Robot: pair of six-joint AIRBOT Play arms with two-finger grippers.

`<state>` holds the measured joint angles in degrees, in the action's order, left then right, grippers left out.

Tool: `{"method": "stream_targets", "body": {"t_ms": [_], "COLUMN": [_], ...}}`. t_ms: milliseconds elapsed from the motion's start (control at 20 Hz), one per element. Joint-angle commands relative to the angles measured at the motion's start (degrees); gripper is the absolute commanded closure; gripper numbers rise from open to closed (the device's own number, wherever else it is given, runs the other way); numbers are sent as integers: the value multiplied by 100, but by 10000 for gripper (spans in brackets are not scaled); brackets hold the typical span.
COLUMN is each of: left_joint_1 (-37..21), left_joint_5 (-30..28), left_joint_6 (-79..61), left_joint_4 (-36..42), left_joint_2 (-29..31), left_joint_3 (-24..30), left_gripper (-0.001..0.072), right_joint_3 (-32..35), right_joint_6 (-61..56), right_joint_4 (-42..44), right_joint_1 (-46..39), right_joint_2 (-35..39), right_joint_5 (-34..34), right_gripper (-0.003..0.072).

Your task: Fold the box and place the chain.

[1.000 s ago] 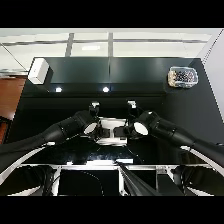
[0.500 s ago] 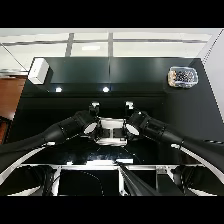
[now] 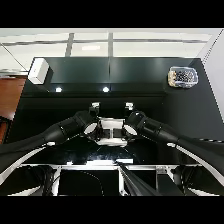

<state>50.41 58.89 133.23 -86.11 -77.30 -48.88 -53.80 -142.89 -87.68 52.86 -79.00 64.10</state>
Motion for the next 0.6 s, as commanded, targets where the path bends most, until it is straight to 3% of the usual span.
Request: {"method": "stream_targets", "body": {"t_ms": [0,150,200,250,350,550], "left_joint_1": [0,0,0,0,0,-2], "left_joint_5": [-11,-17,-20,-20,-17,-17], "left_joint_6": [-13,-13,-13,-13,-13,-13], "left_joint_4": [-20,-22,-22,-22,-22,-22], "left_joint_2": [-4,-4,-4,-4,-4,-4], "left_joint_3": [2,2,2,2,2,2], "left_gripper": [678,679,678,679,679,679], "right_joint_3": [0,-2,-11,-33,-81,-83], "right_joint_6": [-155,-162,-162,-160,-96,404], "right_joint_4": [63,63,63,59,-4,-216], "right_joint_1": [2,2,2,2,2,-13], "right_joint_2": [-15,-13,-13,-11,68,732], "right_joint_5": [-55,-44,-7,33,157,387], "right_gripper": [639,634,543,389,286,263]}}
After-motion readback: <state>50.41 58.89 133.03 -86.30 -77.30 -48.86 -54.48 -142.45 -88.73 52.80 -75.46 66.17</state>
